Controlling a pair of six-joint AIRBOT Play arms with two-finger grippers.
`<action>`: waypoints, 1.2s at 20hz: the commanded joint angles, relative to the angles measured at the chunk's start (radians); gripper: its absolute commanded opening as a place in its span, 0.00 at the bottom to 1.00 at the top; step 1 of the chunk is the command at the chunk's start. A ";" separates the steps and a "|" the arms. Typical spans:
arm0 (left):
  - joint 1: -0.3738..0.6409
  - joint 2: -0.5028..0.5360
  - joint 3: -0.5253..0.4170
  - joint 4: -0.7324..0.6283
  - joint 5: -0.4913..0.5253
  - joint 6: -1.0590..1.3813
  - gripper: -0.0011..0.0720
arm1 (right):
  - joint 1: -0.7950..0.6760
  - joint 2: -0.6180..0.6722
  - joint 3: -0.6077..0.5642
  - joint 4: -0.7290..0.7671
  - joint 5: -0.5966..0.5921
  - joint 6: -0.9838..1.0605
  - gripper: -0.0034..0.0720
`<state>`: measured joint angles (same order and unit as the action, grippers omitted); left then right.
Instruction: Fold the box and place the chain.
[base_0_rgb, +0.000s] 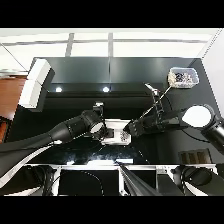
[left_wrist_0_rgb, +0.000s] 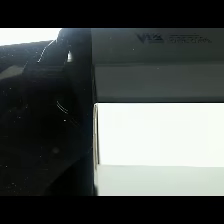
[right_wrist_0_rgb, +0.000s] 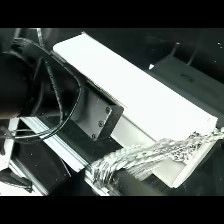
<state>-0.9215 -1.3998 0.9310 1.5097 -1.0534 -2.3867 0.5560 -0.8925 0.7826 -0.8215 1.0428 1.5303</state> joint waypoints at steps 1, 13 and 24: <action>0.000 0.000 0.000 0.000 0.000 0.000 0.06 | -0.027 -0.009 -0.002 -0.045 0.016 0.015 0.61; 0.001 0.000 0.000 0.000 0.001 0.000 0.06 | -0.600 -0.172 0.022 -0.531 -0.337 0.090 0.99; 0.000 0.000 0.000 0.000 -0.006 0.000 0.06 | -0.606 -0.739 0.432 -0.513 -0.321 0.298 0.97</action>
